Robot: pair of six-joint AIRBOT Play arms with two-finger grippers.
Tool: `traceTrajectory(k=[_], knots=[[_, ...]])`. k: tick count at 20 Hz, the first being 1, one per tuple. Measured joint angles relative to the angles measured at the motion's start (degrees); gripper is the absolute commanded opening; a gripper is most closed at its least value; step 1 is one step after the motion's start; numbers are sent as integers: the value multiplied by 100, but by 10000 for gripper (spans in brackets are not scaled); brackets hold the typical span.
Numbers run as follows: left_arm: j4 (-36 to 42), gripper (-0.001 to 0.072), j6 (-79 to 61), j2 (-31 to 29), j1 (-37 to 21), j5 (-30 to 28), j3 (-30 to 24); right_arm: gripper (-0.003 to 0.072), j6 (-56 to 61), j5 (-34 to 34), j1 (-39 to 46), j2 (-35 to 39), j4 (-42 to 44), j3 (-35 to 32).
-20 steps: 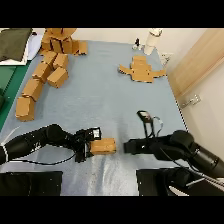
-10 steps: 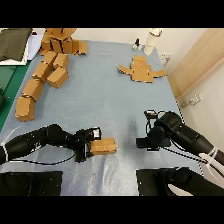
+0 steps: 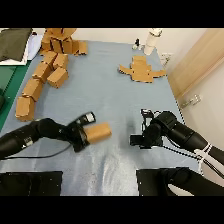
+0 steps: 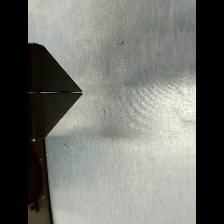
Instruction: Fold the box.
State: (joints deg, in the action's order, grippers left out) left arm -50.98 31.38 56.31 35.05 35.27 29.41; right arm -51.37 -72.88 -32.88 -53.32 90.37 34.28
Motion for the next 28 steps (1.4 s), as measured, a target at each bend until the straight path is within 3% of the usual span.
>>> traceTrajectory(k=[5, 8, 11, 20, 28], knots=[[-1694, 531, 2328, -505, -1738, -24, 210, 2, 42, 144, 0, -7, -129, 0], [-2098, 531, 2966, -501, -2841, -164, 315, 2, 48, 205, 0, -7, -173, 0], [-2258, 531, 3241, -173, -3504, -345, 503, 2, 50, 262, 0, -7, -195, 0], [-1788, 531, 3447, 1604, -3849, -629, 1757, 2, 52, 415, 2, -7, -212, 0], [-1628, 532, 3462, 2315, -3825, -691, 2409, 2, 50, 601, 2, -7, -212, 0]])
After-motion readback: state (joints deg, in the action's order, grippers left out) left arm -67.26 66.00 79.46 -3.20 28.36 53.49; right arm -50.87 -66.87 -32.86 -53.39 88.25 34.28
